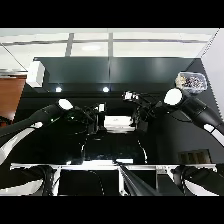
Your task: Fold the box and place the chain.
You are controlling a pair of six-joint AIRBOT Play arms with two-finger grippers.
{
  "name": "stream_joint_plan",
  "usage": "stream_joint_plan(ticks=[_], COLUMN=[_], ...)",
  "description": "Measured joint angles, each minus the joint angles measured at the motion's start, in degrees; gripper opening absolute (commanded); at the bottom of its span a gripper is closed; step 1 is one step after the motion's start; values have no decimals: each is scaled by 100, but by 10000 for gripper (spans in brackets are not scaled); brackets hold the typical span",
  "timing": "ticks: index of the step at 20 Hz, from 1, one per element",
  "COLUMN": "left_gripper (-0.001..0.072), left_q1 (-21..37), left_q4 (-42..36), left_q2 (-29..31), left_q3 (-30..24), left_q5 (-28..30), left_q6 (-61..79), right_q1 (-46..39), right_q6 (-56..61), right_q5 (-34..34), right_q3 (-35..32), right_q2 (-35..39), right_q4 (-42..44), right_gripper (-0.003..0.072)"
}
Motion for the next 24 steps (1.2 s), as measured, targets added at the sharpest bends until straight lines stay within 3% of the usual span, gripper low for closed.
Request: stream_joint_plan(ticks=[5, 9, 10, 11, 15, 20, 24], left_gripper=[406, 406, 406, 406, 406, 406, 406], left_q1=[0, 0, 0, 0, 0, 0, 0], left_q4=[0, 0, 0, 0, 0, 0, 0], left_q2=[0, 0, 0, 0, 0, 0, 0], left_q3=[0, 0, 0, 0, 0, 0, 0], left_q5=[0, -2, -2, -2, -2, -2, -2], left_q6=[0, -7, -7, -7, -7, -7, -7], right_q1=[-9, -258, -398, -542, -1001, -846, -435], right_q6=[-2, 299, 590, 984, 2328, 2634, 2761], right_q5=[20, 470, 649, 793, 1080, 94, -780], right_q3=[-129, -48, -35, -55, -599, -1357, -1519], right_q2=[7, 229, 306, 354, 455, 389, 192], right_q4=[55, 247, 315, 431, 1335, 3075, 3462], right_gripper=[272, 271, 198, 12, 23, 23, 23])
